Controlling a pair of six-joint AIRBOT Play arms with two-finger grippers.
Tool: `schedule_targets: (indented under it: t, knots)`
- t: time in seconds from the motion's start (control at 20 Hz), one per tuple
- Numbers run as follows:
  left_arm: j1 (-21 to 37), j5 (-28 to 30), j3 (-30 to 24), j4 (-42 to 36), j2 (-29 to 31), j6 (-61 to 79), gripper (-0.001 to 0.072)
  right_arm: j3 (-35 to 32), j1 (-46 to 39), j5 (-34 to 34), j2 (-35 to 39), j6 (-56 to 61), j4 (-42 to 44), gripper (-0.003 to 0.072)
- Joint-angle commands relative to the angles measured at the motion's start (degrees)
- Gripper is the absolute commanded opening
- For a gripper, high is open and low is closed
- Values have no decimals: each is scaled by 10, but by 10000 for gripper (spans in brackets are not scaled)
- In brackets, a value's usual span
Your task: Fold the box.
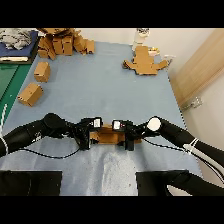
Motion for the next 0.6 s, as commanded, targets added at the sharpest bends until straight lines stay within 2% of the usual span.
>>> schedule_targets:
  t: [0.0, 0.05, 0.1, 0.15, 0.2, 0.25, 0.35, 0.55]
  knots:
    - [0, 0, 0, -1, 0, -1, 500, 0, 1, 0, 0, 0, 1, 578]
    - [0, 0, 0, -1, 0, -1, 499, 0, 1, 0, 0, 0, 1, 578]
    - [2, 2, 0, 0, 0, -7, 442, 0, 1, 0, 0, 0, 1, 578]
    - [9, -1, 0, 14, 4, -31, 232, 0, 1, 0, 0, 0, 1, 578]
    - [15, 0, 0, 33, 13, -49, 80, 0, 1, 0, 0, 0, 1, 578]
    - [23, 0, 0, 58, 27, -75, 17, 0, 1, 0, 0, 0, 1, 578]
    - [42, 0, 0, 111, 64, -155, 14, 0, 1, 0, 0, 0, 1, 578]
    - [84, -33, 0, 278, 138, -365, 13, 0, 1, 0, 0, 0, 1, 578]
